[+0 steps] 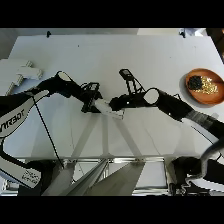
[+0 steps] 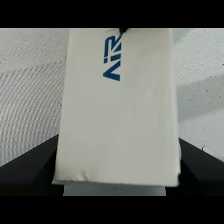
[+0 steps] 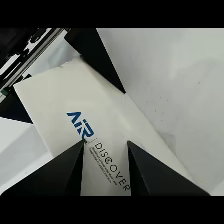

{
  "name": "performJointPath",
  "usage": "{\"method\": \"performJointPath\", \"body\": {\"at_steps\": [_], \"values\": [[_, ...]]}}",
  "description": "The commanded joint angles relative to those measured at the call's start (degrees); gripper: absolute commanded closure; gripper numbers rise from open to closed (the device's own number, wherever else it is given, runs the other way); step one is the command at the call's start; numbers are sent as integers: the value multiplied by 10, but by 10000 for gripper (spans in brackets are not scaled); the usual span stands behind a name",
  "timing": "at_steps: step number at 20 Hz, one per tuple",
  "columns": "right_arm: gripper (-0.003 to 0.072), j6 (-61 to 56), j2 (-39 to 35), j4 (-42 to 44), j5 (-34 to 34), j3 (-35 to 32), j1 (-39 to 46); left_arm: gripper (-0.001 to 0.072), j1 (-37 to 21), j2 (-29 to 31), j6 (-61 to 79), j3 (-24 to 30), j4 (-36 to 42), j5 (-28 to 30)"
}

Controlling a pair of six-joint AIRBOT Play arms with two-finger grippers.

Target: Fold the box and place the chain.

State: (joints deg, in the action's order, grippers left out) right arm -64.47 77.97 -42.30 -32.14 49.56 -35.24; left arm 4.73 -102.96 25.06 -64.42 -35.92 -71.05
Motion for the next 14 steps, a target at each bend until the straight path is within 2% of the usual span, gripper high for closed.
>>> {"method": "performJointPath", "body": {"at_steps": [1,7,10,12,14], "values": [[367,5,-28,-19,80,1,0,315,0,0,4,0,1,5],[368,30,-57,-129,72,1,0,315,0,0,4,0,1,5],[369,99,-58,-206,-22,1,0,315,0,0,4,0,1,5],[369,136,-58,-213,-94,1,0,315,0,0,4,0,1,5],[372,159,-57,-205,-127,1,0,315,0,0,4,0,1,5]]}}
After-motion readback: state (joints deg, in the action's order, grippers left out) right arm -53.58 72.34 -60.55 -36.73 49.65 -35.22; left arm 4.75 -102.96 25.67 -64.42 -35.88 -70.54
